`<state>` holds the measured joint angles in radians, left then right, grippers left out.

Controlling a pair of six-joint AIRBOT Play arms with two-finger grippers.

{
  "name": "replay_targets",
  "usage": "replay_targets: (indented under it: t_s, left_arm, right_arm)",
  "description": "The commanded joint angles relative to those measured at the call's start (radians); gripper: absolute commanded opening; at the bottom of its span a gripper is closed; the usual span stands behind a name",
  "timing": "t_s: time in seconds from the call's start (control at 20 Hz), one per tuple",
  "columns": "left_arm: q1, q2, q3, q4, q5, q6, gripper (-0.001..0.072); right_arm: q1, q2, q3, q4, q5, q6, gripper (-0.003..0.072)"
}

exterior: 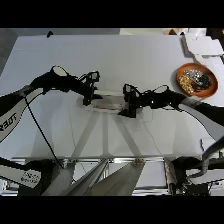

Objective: Fold the box and place the chain.

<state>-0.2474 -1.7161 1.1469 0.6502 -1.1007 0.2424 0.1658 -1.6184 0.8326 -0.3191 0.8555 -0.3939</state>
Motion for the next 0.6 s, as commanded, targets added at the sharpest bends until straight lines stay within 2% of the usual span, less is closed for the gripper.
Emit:
replay_targets:
  t_s: [0.0,0.55]
  left_arm:
    - [0.0,-0.001,0.0,0.0,-0.003,0.001,0.0013]
    - [0.0,-0.001,0.0,0.0,-0.003,0.001,0.0013]
  right_arm:
    - [0.011,-0.001,0.001,-0.001,-0.03,0.0,0.0689]
    - [0.011,0.0,0.001,0.002,0.004,0.001,0.0689]
